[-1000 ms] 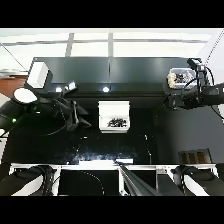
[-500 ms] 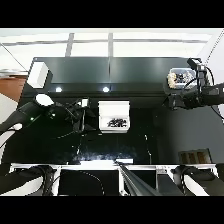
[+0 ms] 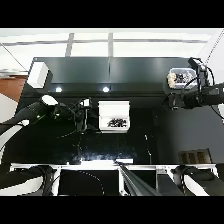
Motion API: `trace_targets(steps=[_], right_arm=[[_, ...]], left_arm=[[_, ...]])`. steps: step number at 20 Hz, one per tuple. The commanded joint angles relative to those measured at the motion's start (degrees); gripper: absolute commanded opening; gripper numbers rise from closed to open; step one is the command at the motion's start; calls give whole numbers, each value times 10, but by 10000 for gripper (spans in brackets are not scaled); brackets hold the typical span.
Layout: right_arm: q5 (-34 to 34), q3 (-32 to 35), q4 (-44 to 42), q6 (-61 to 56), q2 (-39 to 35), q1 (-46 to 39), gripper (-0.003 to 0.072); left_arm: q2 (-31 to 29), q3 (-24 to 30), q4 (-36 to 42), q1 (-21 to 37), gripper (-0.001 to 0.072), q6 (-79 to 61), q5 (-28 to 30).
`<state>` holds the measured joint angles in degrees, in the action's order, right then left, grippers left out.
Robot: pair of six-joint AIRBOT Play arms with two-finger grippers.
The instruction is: Fold the box and place the chain.
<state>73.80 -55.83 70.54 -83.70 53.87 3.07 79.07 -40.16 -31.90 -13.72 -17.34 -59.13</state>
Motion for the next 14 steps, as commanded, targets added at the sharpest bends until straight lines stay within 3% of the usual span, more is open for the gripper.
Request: trace_targets(steps=[1,14], right_arm=[[-7,0,0,0,0,0,545],[-25,0,15,0,0,0,545]], left_arm=[[6,-2,11,1,708,-12,1],[9,-7,14,-19,705,-13,14]])
